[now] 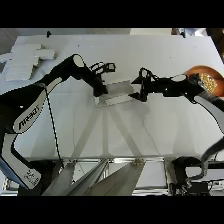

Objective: Fold the box and place the chain.

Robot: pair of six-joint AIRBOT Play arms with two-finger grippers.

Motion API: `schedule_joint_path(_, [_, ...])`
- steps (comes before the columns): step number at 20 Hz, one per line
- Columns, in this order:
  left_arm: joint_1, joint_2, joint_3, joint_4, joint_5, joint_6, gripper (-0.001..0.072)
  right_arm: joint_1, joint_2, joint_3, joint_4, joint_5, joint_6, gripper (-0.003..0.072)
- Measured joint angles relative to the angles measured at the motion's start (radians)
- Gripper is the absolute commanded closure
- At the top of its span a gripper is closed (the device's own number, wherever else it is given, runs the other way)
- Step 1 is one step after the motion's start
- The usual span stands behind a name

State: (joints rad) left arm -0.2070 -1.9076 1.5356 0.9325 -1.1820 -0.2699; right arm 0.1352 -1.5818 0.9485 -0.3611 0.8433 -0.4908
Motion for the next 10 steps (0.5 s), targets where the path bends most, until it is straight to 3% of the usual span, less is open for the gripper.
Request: schedule_joint_path(10, [0.000, 0.000, 0.000, 0.000, 0.000, 0.000, 0.0693, -0.041, -0.055, 0.103, -0.100, 0.114, 0.039, -0.0002])
